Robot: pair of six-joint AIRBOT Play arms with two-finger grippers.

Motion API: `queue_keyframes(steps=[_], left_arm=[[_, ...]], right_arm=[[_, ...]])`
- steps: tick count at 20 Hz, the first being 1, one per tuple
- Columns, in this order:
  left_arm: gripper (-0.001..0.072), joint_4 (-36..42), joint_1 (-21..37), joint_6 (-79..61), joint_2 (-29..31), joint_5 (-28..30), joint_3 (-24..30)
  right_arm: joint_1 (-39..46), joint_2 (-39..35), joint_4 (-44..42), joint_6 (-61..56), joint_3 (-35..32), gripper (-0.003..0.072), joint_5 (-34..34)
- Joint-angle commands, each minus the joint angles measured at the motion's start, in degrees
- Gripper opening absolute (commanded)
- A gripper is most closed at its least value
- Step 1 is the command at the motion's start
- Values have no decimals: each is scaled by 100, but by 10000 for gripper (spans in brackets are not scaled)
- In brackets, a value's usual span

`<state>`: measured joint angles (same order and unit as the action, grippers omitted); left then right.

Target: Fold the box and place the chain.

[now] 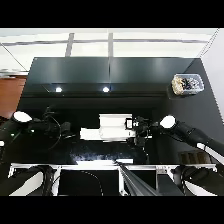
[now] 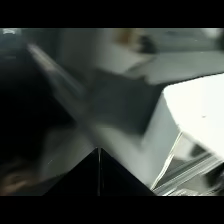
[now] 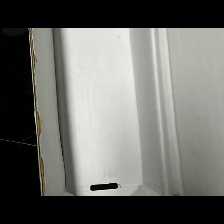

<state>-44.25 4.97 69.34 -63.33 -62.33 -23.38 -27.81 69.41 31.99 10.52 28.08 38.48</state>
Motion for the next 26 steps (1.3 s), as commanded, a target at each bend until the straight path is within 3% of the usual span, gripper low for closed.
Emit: queue_keyframes(steps=[1,3,7,11,12,13,14,15,16,22,26], left_arm=[[23,1458,-501,-455,-385,627,271],[23,1515,-951,-479,-588,935,229],[24,1458,-1646,-643,-911,846,-114],[51,1469,-1690,-824,-896,595,-581],[119,1469,-1690,-901,-883,514,-721],[237,1467,-1692,-918,-879,389,-868],[391,1460,-1692,-918,-879,256,-988],[610,1447,-1692,-920,-879,109,-1091],[712,1438,-1690,-922,-879,-31,-1167],[712,1298,-2079,-935,-879,-197,-1246],[711,1276,-2577,-835,-879,348,-1246]], right_arm=[[-7,4,0,0,-2,480,4],[-7,4,0,0,-2,479,2],[-7,4,0,-2,-2,480,2],[-7,4,0,0,-2,479,2],[-7,4,0,0,-2,480,2],[-7,4,0,0,-2,479,2],[-7,4,0,0,-2,479,2],[-7,4,0,0,-2,479,2],[-7,4,0,-2,-2,480,2],[-7,4,0,0,-2,480,2],[-7,4,0,-2,-2,479,2]])
